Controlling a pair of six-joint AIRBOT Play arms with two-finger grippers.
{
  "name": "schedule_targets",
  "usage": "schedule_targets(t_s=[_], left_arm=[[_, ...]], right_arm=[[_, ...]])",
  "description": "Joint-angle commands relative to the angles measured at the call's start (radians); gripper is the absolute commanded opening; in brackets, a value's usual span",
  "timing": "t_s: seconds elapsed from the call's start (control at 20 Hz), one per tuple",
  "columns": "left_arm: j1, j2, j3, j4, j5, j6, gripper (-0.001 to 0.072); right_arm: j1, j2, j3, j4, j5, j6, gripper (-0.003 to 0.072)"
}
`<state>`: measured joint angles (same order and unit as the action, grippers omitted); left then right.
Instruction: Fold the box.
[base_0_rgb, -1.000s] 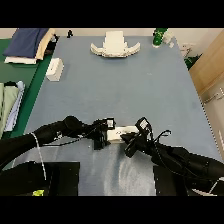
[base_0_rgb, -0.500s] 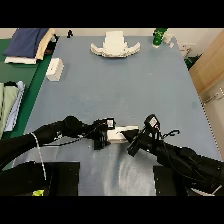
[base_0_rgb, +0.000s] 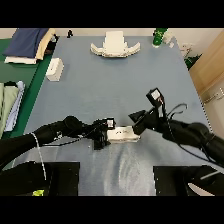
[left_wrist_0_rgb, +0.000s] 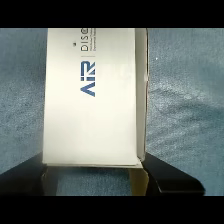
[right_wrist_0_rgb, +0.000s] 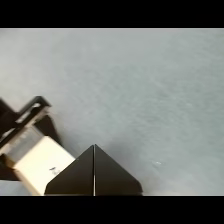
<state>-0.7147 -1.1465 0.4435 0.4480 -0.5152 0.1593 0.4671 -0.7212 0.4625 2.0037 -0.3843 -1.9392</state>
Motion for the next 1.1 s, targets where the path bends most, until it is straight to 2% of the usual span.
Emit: schedule_targets(t_s=[0.0,0.2,0.35,0.5,0.8,0.95,1.05], left_arm=[[-0.001,-0.001,0.0,0.0,0.0,0.0,0.0444],[-0.001,-0.001,0.0,0.0,0.0,0.0,0.0444],[-0.001,-0.001,0.0,0.0,0.0,0.0,0.0444],[-0.001,-0.001,0.0,0.0,0.0,0.0,0.0444],[0.007,0.014,0.012,-0.014,-0.002,-0.002,0.0444],[0.053,0.101,0.013,-0.013,0.001,-0.044,0.0444],[0.129,0.198,0.013,0.032,0.001,-0.159,0.0444]], right_arm=[[-0.153,-0.142,0.234,-0.315,-0.401,0.158,0.0003],[-0.175,-0.387,0.501,-0.502,-0.782,0.347,0.0004],[-0.175,-0.521,0.601,-0.504,-0.94,0.428,0.0004],[-0.174,-0.57,0.617,-0.502,-0.948,0.483,0.0004],[-0.174,-0.572,0.616,-0.504,-0.949,0.483,0.0004],[-0.174,-0.572,0.616,-0.504,-0.949,0.483,0.0004],[-0.174,-0.572,0.616,-0.504,-0.949,0.483,0.0004]])
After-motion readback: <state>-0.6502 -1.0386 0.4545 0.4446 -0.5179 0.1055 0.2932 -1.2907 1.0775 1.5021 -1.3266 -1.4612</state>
